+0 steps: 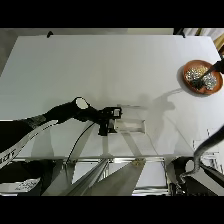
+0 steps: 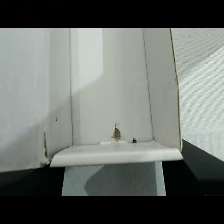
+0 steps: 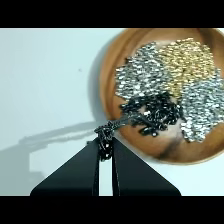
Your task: Fold the box and place the chain.
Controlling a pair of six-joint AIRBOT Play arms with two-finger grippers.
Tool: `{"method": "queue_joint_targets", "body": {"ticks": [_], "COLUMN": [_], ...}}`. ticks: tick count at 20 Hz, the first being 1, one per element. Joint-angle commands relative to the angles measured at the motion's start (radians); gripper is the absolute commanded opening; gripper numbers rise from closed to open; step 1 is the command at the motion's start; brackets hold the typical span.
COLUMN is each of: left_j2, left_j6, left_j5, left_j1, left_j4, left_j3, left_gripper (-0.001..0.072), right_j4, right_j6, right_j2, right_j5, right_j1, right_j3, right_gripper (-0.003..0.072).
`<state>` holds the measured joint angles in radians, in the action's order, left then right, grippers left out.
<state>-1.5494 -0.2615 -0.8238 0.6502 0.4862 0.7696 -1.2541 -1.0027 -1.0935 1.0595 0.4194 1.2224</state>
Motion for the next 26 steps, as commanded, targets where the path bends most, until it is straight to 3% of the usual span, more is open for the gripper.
{"method": "queue_joint_targets", "body": {"ticks": [1, 19, 23, 26], "left_j2": [0.001, 0.001, 0.001, 0.001], "left_j6": [0.0, 0.0, 0.0, 0.0], "left_j5": [0.0, 0.0, 0.0, 0.0], "left_j1": [0.0, 0.0, 0.0, 0.0], "left_j4": [0.0, 0.0, 0.0, 0.0], "left_j3": [0.001, 0.001, 0.001, 0.001], "left_gripper": [0.0397, 0.0397, 0.0397, 0.0397], "right_j4": [0.058, 0.186, 0.195, 0.227], "right_j6": [0.017, -0.085, -0.132, -0.153], "right_j2": [0.075, 0.375, 0.427, 0.47], "right_j5": [0.137, 0.566, 0.577, 0.508], "right_j1": [-0.038, -0.346, -0.436, -0.507], "right_j3": [0.0, 0.0, -0.073, -0.196], "right_gripper": [0.0016, 0.0016, 0.0016, 0.0016]}}
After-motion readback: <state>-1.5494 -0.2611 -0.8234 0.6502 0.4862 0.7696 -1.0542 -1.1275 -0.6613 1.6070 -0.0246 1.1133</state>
